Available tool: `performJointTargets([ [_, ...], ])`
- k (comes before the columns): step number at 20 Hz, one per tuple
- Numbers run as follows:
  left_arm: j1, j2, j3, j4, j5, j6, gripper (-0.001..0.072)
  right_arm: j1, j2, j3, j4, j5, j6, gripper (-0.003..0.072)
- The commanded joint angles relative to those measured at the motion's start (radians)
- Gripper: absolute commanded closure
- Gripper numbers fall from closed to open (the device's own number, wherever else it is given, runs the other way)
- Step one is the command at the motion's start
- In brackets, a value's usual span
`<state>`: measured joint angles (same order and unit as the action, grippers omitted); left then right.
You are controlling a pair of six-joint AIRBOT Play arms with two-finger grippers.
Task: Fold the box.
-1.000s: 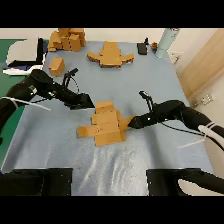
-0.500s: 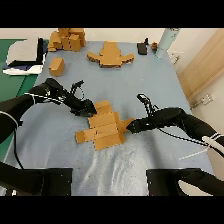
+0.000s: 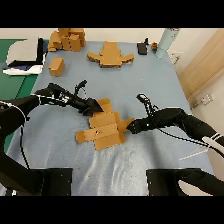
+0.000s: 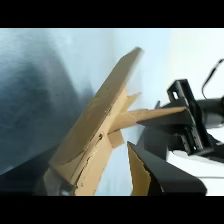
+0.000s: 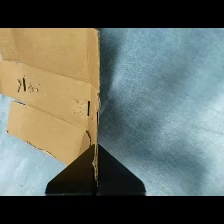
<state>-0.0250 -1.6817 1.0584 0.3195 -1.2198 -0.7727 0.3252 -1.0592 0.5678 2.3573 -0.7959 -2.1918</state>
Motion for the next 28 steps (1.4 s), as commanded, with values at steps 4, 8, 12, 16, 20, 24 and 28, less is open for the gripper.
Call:
performJointTargets([
  [4,0.000,-0.012,0.000,-0.035,-0.117,0.086,0.0338,0.001,0.001,0.000,-0.002,-0.002,0.000,0.0683],
  [8,0.000,-0.012,0.000,-0.035,-0.096,0.121,0.0541,0.001,0.000,0.000,-0.002,-0.002,0.000,0.0683],
  [12,0.000,-0.012,0.000,-0.035,-0.091,0.149,0.0693,0.001,0.000,0.000,-0.002,-0.002,0.000,0.0682],
  [16,0.000,-0.012,0.000,-0.035,-0.089,0.182,0.0693,0.001,0.000,0.000,-0.002,-0.001,0.000,0.0681],
  [20,0.000,-0.012,0.000,-0.059,-0.089,0.170,0.0693,-0.002,0.001,0.000,-0.008,0.020,0.000,0.0316],
  [24,-0.028,-0.006,0.053,-0.064,-0.115,0.233,0.0696,-0.076,0.001,0.055,-0.051,0.036,0.095,0.0315],
  [28,-0.119,0.047,0.064,-0.036,-0.103,0.344,0.0697,-0.211,0.001,0.165,-0.053,-0.015,0.204,0.0317],
])
